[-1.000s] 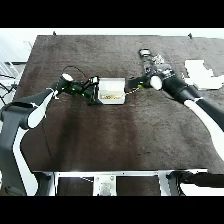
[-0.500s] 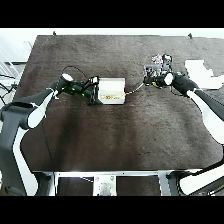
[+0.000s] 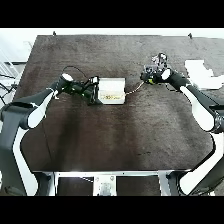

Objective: Fold the box and place the chain.

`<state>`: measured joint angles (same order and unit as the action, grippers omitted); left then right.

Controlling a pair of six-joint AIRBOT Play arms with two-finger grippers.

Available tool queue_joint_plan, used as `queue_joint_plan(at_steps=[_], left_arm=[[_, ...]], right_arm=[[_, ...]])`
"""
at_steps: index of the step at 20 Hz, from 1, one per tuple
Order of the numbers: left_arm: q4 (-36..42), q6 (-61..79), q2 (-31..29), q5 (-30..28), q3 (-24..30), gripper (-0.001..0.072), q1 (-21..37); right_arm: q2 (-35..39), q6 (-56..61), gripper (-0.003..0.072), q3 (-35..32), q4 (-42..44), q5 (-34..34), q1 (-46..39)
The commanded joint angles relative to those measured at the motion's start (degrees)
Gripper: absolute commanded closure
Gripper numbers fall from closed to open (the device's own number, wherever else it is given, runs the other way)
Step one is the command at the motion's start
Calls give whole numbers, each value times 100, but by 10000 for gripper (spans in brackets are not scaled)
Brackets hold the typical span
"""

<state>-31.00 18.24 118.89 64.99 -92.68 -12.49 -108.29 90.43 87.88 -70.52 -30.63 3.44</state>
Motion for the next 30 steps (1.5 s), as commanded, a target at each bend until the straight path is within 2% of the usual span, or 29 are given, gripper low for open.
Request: queue_joint_plan(at_steps=[1,6,9,12,16,18,21,24,27,30], left_arm=[[0,0,0,-2,-4,349,4],[0,0,0,-2,-4,349,4],[0,2,0,0,-4,349,4],[0,0,0,0,-4,349,4],[0,2,0,-2,-4,349,4],[0,0,0,-2,-4,349,4],[0,0,0,-2,-4,349,4],[-2,0,0,-2,-4,349,4],[0,0,0,-2,-4,349,4],[0,0,0,0,-4,349,4]], right_arm=[[389,-549,680,149,116,-608,208],[2118,-542,680,146,-564,-1532,802],[2918,-498,680,146,-820,-1965,1200],[3235,-498,680,146,-817,-2194,1622],[3248,-501,679,17,-817,-2293,2264],[3206,-501,679,-149,-815,-2072,2520],[3169,-522,680,-695,-815,-1104,2815],[2994,-518,679,-1193,-798,-514,2879],[2583,-522,680,-1591,-807,120,2874],[2011,-522,679,-1646,-813,452,2874]])
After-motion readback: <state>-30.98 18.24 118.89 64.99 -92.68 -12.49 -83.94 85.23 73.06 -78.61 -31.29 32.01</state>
